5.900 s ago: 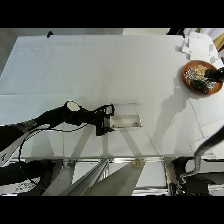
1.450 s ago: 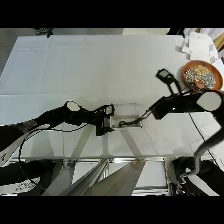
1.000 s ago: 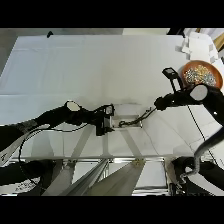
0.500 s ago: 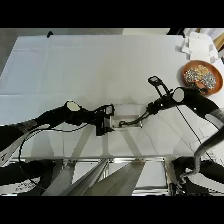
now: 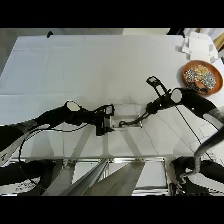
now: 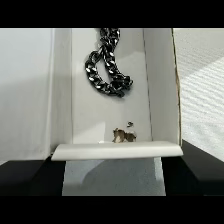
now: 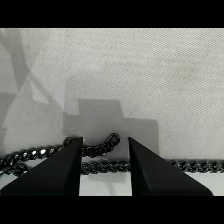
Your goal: Fold the box and place the chain.
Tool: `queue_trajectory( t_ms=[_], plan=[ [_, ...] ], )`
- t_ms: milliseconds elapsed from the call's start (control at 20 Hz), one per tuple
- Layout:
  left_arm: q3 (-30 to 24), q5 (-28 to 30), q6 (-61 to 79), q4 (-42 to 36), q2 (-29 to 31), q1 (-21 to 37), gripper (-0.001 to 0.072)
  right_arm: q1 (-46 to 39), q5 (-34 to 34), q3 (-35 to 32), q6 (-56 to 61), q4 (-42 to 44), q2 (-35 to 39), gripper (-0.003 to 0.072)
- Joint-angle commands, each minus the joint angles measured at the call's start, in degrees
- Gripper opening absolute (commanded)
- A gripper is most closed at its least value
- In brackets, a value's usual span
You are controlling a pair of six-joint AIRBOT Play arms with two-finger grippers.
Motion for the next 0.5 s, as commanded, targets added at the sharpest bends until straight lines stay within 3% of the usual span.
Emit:
queue_trajectory(
  t_ms=[0,100,200,450],
  plan=[
    [0.0,0.0,0.0,0.0,0.0,0.0,0.039,0.4,1.7,-0.1,1.0,-0.3,-0.5,0.0237],
    [0.0,0.0,0.0,0.0,0.0,0.0,0.039,1.9,2.0,-0.1,1.0,-0.8,-1.0,0.0196],
    [0.0,0.0,0.0,0.0,0.0,0.0,0.039,3.1,2.2,-0.1,1.1,-2.5,-1.0,0.002],
    [0.0,0.0,0.0,0.0,0.0,0.0,0.039,3.1,2.9,-0.1,3.9,-5.0,2.9,0.002]
  ],
)
